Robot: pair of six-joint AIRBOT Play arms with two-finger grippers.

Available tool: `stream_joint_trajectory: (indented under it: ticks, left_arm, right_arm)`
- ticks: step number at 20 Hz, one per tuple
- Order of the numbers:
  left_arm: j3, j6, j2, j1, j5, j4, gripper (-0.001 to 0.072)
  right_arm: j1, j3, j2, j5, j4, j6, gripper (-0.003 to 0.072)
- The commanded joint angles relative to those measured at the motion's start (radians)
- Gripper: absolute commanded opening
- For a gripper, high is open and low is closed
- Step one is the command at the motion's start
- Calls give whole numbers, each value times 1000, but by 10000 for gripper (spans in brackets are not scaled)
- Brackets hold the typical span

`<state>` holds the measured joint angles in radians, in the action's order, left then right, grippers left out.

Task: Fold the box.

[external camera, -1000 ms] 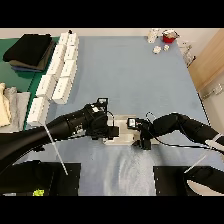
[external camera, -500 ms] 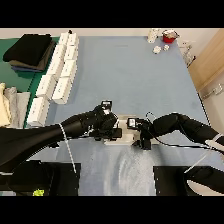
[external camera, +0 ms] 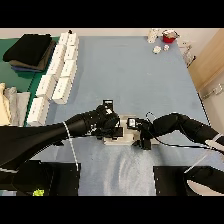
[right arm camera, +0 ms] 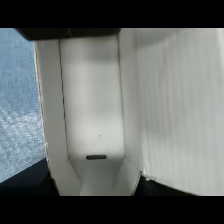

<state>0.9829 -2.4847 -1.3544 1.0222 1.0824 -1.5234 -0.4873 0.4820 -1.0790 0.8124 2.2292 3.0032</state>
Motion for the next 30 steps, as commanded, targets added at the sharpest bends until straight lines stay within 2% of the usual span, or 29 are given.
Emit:
stream_joint_trajectory:
  ticks: [1,3,4,5,13,14,15,16,17,23,24,25,30]
  left_arm:
    - [1,-3,-1,1,3,-3,401]
    - [1,-5,-1,1,2,-3,373]
    - [1,-1,-3,1,3,-5,31]
    - [1,3,-6,3,0,-6,13]
    - [1,-2,-13,7,2,-6,16]
    - [1,0,-13,7,2,-6,91]
    - [1,0,-13,7,3,-3,362]
    - [1,0,-13,7,6,-3,420]
    - [1,-1,-13,7,11,-4,421]
    - [1,-3,-13,6,13,-11,412]
    - [1,-3,-13,6,18,-11,166]
    - [1,5,-13,6,21,-12,21]
    - [1,9,-13,7,21,-11,18]
  right_arm:
    - [0,1,0,0,0,0,516]
    - [0,1,0,0,0,0,516]
    - [0,1,0,0,0,0,516]
    - [0,1,0,0,0,0,516]
    - [0,1,0,0,0,0,516]
    - [0,1,0,0,0,0,516]
    - [0,1,0,0,0,0,516]
    - [0,1,0,0,0,0,516]
    - [0,1,0,0,0,0,516]
    - [0,1,0,0,0,0,516]
    - [0,1,0,0,0,0,515]
    - [0,1,0,0,0,0,516]
    - [0,1,0,0,0,0,516]
